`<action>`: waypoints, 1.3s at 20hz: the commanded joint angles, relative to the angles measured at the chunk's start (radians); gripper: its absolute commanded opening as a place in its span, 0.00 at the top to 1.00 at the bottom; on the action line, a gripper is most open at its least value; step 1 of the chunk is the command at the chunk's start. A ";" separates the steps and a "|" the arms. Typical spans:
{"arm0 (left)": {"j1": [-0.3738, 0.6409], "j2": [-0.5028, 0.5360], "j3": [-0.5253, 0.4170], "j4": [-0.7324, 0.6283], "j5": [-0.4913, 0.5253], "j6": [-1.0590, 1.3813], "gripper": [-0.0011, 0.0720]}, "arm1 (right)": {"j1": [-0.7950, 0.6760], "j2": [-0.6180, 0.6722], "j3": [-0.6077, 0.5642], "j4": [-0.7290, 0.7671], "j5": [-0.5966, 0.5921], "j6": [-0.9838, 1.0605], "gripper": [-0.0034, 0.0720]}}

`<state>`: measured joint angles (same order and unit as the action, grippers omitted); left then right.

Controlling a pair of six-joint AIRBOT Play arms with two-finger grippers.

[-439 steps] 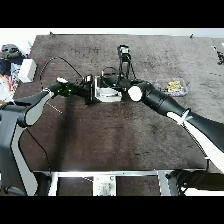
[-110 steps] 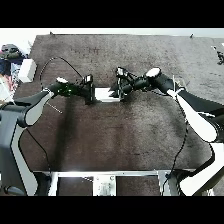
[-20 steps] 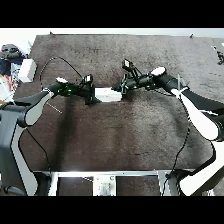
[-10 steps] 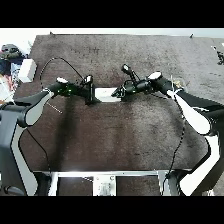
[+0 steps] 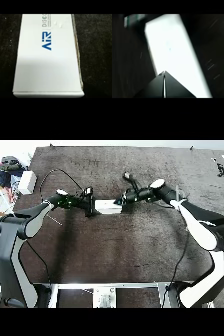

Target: Fold the box and place the chain.

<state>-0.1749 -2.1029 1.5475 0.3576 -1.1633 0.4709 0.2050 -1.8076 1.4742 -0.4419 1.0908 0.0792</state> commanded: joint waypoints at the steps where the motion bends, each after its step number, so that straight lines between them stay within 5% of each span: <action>1: 0.000 0.000 0.000 0.000 0.001 0.001 0.76 | -0.001 0.138 -0.034 0.119 -0.069 0.031 0.94; 4: 0.000 0.000 0.000 0.000 0.001 0.001 0.76 | -0.008 0.343 -0.184 0.122 -0.233 0.031 0.94; 13: 0.000 0.000 0.000 0.000 0.001 0.001 0.76 | -0.013 1.100 -0.893 0.134 -0.893 0.057 0.94; 21: 0.000 0.000 0.000 0.000 0.000 0.001 0.76 | -0.013 1.611 -1.360 0.159 -1.107 0.124 0.94; 26: 0.000 0.000 0.000 0.000 0.000 0.001 0.76 | -0.013 1.670 -1.447 0.159 -1.091 0.124 0.94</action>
<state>-0.1749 -2.1029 1.5475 0.3576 -1.1629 0.4713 0.1917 -0.1833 0.0837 -0.2840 0.0242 0.1982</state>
